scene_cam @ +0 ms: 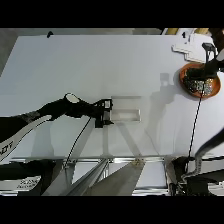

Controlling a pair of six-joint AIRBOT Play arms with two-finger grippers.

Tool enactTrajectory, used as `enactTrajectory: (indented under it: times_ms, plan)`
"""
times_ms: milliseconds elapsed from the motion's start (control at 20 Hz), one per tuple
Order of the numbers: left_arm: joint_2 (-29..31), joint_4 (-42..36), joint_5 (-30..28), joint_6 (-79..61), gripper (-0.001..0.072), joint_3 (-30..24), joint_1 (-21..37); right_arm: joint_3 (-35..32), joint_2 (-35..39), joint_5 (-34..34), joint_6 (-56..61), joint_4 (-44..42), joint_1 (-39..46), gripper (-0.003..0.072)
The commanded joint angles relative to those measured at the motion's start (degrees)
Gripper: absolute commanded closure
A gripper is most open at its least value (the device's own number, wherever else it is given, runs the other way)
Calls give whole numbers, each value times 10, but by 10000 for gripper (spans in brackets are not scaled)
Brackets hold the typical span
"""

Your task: Fold the box and place the chain.

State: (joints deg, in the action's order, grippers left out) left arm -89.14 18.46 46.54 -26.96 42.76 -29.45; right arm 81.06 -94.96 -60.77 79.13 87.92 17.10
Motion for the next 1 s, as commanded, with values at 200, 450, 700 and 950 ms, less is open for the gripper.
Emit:
enactTrajectory:
  times_ms: [200, 450, 700, 950]
  plan:
    - [0, 0, 0, 0, 700, 0, 0, 2, -26, -24, -17, 0, 23, 510]
    - [0, 0, 0, 0, 700, 0, 0, 1, -38, -36, -17, -1, 23, 510]
    - [0, 0, 0, 0, 700, 0, 0, 1, -48, -41, -17, -2, 23, 516]
    - [0, 0, 0, 0, 700, 0, 0, 2, -48, -34, -17, -12, 23, 665]
